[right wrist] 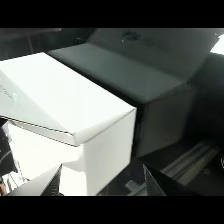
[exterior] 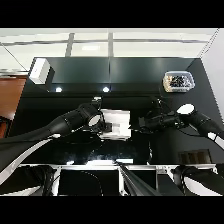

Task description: Fold the box and place the chain.

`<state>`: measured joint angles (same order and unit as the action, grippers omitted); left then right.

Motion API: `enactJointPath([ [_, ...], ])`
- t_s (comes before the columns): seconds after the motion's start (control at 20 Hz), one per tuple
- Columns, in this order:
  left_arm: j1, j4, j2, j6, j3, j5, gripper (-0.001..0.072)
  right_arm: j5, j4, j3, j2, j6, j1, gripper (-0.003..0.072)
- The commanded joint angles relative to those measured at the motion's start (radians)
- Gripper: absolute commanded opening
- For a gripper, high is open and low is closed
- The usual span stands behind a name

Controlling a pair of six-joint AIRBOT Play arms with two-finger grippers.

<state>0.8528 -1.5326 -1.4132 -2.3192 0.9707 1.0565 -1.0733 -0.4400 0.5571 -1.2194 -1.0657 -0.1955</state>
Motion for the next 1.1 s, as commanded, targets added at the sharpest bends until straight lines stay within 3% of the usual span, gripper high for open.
enactJointPath([
  [0.0,0.000,0.000,0.000,0.000,0.000,0.000,0.0024,0.037,-0.002,0.016,-0.001,0.000,-0.050,0.0606],
  [0.15,0.000,0.000,0.001,0.000,0.000,0.000,0.0024,0.125,-0.035,0.049,-0.001,-0.019,-0.140,0.0606],
  [0.3,0.000,0.000,0.001,0.000,0.000,0.000,0.0024,0.231,-0.249,0.106,-0.001,-0.258,-0.260,0.0605],
  [0.5,0.000,0.000,0.000,0.000,0.000,-0.001,0.0025,0.288,-0.579,0.179,-0.002,-0.637,-0.394,0.0603],
  [0.55,0.000,0.000,0.000,0.000,0.000,-0.001,0.0025,0.293,-0.593,0.185,-0.003,-0.668,-0.410,0.0551],
  [0.6,0.000,0.000,0.000,0.000,0.000,-0.001,0.0024,0.296,-0.592,0.187,-0.004,-0.689,-0.420,0.0490],
  [0.7,0.000,0.000,0.000,0.000,0.000,-0.001,0.0024,0.293,-0.599,0.190,-0.006,-0.729,-0.430,0.0443],
  [0.8,0.000,0.000,0.000,0.000,0.000,-0.001,0.0025,0.282,-0.648,0.203,-0.010,-0.793,-0.438,0.0439],
  [1.05,0.000,0.000,0.000,0.000,0.000,-0.001,0.0024,0.128,-0.909,0.316,-0.072,-0.997,-0.528,0.0439],
])
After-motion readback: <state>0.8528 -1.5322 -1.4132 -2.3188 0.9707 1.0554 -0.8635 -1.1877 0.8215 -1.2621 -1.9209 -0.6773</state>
